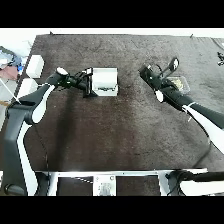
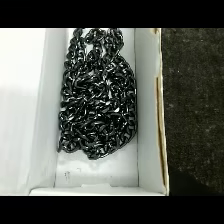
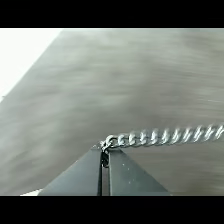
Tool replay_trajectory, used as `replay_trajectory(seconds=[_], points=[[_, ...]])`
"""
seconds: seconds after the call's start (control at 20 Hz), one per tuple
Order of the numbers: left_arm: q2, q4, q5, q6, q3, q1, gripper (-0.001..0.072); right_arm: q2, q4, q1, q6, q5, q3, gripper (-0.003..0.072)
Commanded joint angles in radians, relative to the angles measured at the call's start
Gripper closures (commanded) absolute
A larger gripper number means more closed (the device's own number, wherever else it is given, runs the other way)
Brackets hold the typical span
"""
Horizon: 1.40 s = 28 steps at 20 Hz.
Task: Fold the box and place the chain.
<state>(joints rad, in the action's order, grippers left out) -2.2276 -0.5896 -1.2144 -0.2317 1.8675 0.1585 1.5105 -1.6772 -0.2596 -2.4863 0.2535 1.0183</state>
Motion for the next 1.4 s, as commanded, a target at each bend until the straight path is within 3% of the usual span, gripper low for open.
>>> replay_trajectory(seconds=[0.0,0.25,0.5,0.85,0.9,0.95,1.0,1.15,1.35], points=[[0.0,0.0,0.001,0.0,0.0,0.0,0.0637,-0.169,-0.055,-0.128,0.033,0.032,0.002,0.0678],[0.0,0.0,0.0,0.0,0.0,0.0,0.0637,-0.19,-0.055,-0.252,0.033,0.061,0.059,0.0678],[0.0,0.0,0.0,0.0,0.0,0.0,0.0637,-0.052,-0.054,-0.328,0.031,0.06,0.137,0.0678],[0.0,0.0,0.0,0.0,0.0,0.0,0.0637,0.159,0.006,-0.367,0.021,0.068,0.14,0.0676],[0.0,0.0,0.0,0.0,0.0,0.0,0.0637,0.174,0.006,-0.361,0.021,0.068,0.14,0.0624],[0.0,0.0,0.0,0.0,0.0,0.0,0.0637,0.177,0.005,-0.354,0.021,0.065,0.14,0.0403],[0.0,0.0,0.0,0.0,0.0,0.0,0.0637,0.174,0.005,-0.345,0.021,0.056,0.14,0.0274],[0.0,0.0,0.0,0.0,0.0,0.0,0.0637,0.087,-0.021,-0.306,0.032,-0.092,0.108,0.028],[0.0,0.0,0.0,0.0,0.0,0.0,0.0637,-0.177,-0.028,-0.201,0.101,-0.291,-0.103,0.028]])
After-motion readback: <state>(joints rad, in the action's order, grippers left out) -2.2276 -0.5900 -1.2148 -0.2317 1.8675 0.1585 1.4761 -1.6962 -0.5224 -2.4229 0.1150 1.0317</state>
